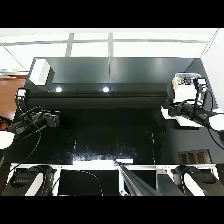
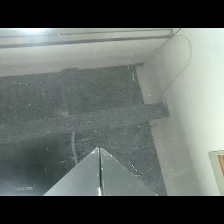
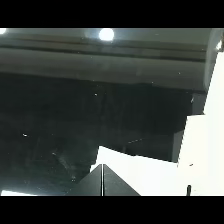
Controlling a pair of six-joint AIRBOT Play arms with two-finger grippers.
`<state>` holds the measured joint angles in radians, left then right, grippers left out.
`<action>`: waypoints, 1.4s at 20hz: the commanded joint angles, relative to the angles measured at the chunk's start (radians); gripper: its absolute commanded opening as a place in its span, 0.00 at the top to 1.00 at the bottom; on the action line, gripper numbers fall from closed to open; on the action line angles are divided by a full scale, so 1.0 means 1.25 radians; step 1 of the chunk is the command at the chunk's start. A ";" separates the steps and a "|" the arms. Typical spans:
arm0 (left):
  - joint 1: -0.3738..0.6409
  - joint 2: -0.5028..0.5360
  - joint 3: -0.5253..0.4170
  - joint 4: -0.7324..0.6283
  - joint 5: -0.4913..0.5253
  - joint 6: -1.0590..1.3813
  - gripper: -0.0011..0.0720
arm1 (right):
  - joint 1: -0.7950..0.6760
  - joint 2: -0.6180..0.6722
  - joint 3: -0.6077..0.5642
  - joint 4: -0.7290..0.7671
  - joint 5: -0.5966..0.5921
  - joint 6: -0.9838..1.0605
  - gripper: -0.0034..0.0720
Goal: Fold the box and place the chain.
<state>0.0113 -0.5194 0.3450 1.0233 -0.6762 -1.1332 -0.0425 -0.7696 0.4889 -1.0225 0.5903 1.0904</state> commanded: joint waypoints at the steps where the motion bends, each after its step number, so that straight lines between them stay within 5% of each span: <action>1: 0.001 0.001 0.000 0.000 0.000 0.000 0.95 | 0.001 0.001 0.000 0.000 0.000 0.000 0.94; 22: 0.001 0.001 0.000 -0.003 0.031 0.000 0.95 | 0.001 0.001 0.000 0.086 -0.002 0.001 0.94; 25: 0.001 0.000 0.000 -0.012 0.064 0.000 0.94 | 0.001 0.000 0.000 0.127 -0.094 0.002 0.94; 26: 0.001 -0.001 0.000 -0.013 0.084 0.000 0.94 | 0.001 0.000 0.000 0.127 -0.131 0.004 0.70; 27: 0.001 -0.001 0.000 -0.013 0.098 0.000 0.74 | 0.001 0.000 0.000 0.127 -0.164 0.004 0.05; 28: 0.001 -0.001 0.000 -0.013 0.109 0.000 0.24 | 0.001 -0.001 0.004 0.126 -0.181 0.003 0.00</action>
<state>0.0116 -0.5205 0.3447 1.0103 -0.5938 -1.1328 -0.0425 -0.7696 0.4892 -0.8890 0.4660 1.0920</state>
